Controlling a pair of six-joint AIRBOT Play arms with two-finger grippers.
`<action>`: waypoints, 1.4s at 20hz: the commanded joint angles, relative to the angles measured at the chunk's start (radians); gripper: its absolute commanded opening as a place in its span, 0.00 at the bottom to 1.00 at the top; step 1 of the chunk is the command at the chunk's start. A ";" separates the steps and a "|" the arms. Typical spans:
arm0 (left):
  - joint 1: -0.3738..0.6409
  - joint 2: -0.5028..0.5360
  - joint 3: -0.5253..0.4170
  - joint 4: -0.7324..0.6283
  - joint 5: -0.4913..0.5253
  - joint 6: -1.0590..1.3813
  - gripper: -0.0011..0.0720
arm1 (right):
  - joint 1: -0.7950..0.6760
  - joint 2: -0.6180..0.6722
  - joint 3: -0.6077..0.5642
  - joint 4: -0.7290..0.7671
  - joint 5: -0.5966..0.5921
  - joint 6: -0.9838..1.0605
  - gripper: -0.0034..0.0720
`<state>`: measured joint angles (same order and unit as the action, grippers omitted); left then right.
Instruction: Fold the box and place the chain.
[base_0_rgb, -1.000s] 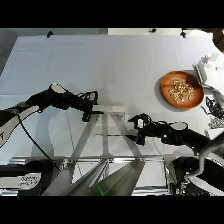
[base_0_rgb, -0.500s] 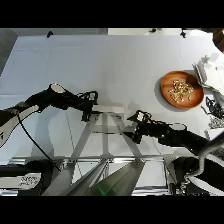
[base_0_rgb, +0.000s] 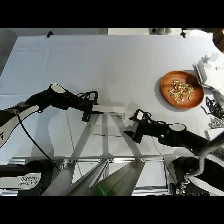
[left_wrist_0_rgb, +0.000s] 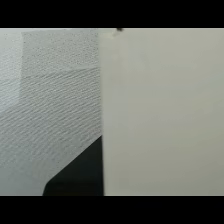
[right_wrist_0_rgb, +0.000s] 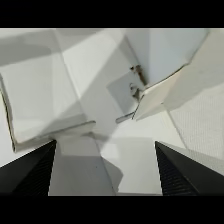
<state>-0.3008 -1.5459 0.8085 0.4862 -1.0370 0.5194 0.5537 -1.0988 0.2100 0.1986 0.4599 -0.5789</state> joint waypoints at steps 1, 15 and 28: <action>0.000 0.000 0.001 0.001 0.001 0.000 0.03 | 0.018 0.002 0.000 -0.090 -0.008 0.003 0.98; 0.000 0.000 0.001 0.001 0.001 0.000 0.03 | 0.105 0.002 0.007 0.079 -0.071 0.003 0.98; 0.000 0.000 0.001 0.001 0.001 0.000 0.03 | -0.003 -0.026 0.111 -0.004 -0.041 0.003 0.98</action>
<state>-0.3008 -1.5459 0.8082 0.4866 -1.0332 0.5179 0.6079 -1.1103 0.3088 0.2207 0.3332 -0.5766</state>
